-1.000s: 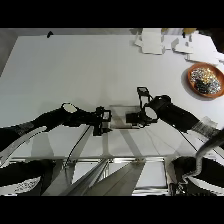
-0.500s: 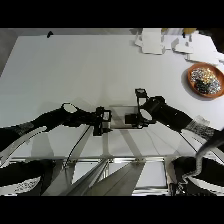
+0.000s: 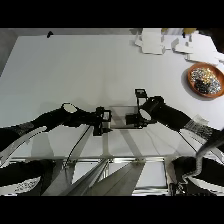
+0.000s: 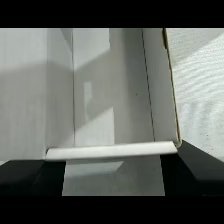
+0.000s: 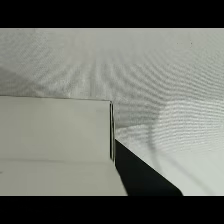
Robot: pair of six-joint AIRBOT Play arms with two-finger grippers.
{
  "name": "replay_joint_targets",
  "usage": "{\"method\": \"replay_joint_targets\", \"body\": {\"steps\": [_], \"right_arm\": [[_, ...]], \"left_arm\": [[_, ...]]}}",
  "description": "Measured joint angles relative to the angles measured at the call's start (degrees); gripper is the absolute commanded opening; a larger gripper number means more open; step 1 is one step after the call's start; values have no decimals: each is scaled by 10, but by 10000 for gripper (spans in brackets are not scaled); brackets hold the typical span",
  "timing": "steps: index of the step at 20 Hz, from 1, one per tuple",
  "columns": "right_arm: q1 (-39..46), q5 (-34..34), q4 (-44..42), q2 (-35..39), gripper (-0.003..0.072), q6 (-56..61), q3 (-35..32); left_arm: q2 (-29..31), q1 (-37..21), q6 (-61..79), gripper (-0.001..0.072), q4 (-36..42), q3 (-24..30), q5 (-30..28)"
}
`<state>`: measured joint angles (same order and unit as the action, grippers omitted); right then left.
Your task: Fold the box and place the chain.
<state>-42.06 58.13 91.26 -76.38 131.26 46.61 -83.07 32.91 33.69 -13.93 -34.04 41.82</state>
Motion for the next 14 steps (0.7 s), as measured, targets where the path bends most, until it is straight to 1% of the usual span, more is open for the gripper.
{"method": "replay_joint_targets", "body": {"steps": [2, 3, 4, 9, 11, 12, 13, 14], "right_arm": [[0, 1, 5, 0, 136, 1, 0], [0, 1, 9, 0, 189, 1, 0], [0, 2, 14, 0, 199, 1, 0], [-2, 2, 35, 0, 192, 2, 0], [-6, -3, 40, 0, 136, 3, 0], [-9, -6, 41, -1, 69, 3, 0], [-11, -10, 39, -2, 20, 3, 0], [-12, -11, 37, -4, 11, 8, 0]], "left_arm": [[0, 0, 0, 210, 0, 0, 0], [0, 0, 0, 210, 0, 0, 0], [0, 0, 0, 210, 0, 0, 0], [0, 0, -2, 210, 1, 0, -1], [0, 0, -2, 210, 1, 0, 0], [0, 0, -2, 210, 0, 0, 0], [0, 0, -2, 210, 0, 0, -1], [0, 0, -4, 210, 1, 0, 0]]}}
